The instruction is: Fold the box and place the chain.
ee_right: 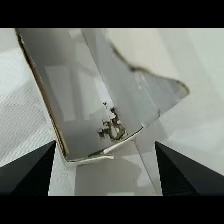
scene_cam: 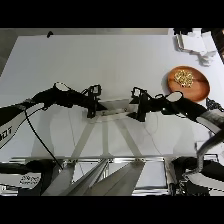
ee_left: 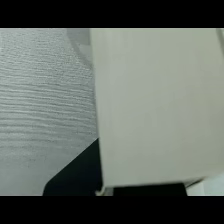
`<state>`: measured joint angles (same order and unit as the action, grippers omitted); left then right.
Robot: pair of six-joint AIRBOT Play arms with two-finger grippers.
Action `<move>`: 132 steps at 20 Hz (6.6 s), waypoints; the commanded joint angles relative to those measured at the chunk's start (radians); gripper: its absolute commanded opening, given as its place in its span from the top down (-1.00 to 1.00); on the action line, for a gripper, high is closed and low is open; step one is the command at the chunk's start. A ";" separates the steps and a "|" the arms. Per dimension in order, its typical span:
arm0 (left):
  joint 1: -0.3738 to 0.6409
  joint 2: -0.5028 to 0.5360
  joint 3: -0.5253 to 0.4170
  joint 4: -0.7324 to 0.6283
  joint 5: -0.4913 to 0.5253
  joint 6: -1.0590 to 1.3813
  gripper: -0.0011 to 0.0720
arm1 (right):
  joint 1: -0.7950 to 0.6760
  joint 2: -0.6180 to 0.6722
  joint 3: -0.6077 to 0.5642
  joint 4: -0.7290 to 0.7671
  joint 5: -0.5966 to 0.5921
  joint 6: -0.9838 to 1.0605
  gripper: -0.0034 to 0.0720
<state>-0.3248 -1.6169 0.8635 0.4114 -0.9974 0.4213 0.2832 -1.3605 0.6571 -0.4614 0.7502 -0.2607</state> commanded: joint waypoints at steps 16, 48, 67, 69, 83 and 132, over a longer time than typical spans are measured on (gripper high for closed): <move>-0.001 0.000 0.000 0.000 -0.002 0.001 0.95 | 0.017 -0.136 0.051 0.030 0.154 -0.154 -0.79; 0.000 -0.001 0.000 -0.007 0.013 0.000 0.66 | 0.017 -0.135 0.051 0.028 0.159 -0.156 -0.24; 0.224 0.271 -0.001 0.318 -0.349 -0.427 0.95 | 0.017 -0.135 0.051 0.028 0.159 -0.156 -0.24; 0.183 0.268 -0.001 0.247 -0.434 -0.502 0.95 | 0.017 -0.135 0.051 0.028 0.159 -0.156 -0.24; -0.004 0.125 -0.002 0.055 0.260 -0.882 0.95 | 0.017 -0.135 0.051 0.028 0.158 -0.156 -0.24; 0.053 0.172 -0.121 0.155 0.010 -0.012 0.42 | 0.017 -0.135 0.051 0.028 0.158 -0.156 -0.24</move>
<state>-0.2714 -1.4441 0.7429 0.5953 -0.9966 0.4030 0.2993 -1.4956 0.7078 -0.4320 0.9073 -0.4164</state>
